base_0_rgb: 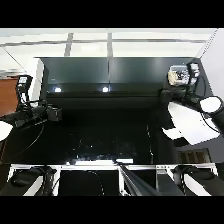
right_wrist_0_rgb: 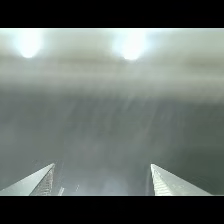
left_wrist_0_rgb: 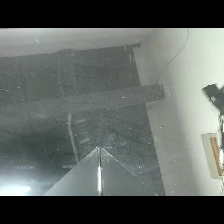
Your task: Fold the box and place the chain.
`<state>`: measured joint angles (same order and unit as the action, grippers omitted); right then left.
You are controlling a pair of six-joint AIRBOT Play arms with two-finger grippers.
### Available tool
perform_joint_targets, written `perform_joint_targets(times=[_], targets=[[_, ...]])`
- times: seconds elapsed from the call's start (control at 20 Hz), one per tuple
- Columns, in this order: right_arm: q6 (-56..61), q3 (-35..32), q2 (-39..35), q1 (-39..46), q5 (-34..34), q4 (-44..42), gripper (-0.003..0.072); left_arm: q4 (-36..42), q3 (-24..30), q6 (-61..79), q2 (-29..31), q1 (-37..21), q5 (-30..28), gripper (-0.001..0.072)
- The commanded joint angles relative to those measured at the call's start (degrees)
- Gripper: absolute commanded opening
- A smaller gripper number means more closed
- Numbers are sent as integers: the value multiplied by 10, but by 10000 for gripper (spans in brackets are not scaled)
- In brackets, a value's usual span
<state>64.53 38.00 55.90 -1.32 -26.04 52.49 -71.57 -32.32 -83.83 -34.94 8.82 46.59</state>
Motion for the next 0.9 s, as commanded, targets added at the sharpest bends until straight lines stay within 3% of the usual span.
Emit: perform_joint_targets(times=[0.0, 0.15, 0.3, 0.35, 0.4, 0.45, 0.55, 0.8, 0.85], targets=[[7, 23, 16, 68, 103, 31, 711, 1, 0, 0, 0, -1, -3, 25], [11, 120, 89, 251, -25, 75, 711, 3, 0, -2, 0, -1, -3, 25], [-14, 247, 179, 384, -226, 175, 711, 3, 0, -4, -1, -1, -4, 34], [-40, 277, 203, 406, -283, 214, 711, 6, 0, -5, -3, 0, -7, 245], [-53, 298, 225, 423, -325, 253, 711, 7, 0, -5, -7, -1, -8, 617], [-53, 314, 246, 438, -352, 288, 711, 7, 0, -7, -11, -1, -7, 706], [-56, 325, 282, 462, -371, 309, 711, 7, 0, -7, -19, 0, -7, 706], [-197, 328, 346, 461, -443, 305, 709, 16, 0, -7, -31, -1, -9, 706], [-202, 328, 346, 457, -443, 314, 597, 19, 0, -7, -35, -1, -10, 705]])
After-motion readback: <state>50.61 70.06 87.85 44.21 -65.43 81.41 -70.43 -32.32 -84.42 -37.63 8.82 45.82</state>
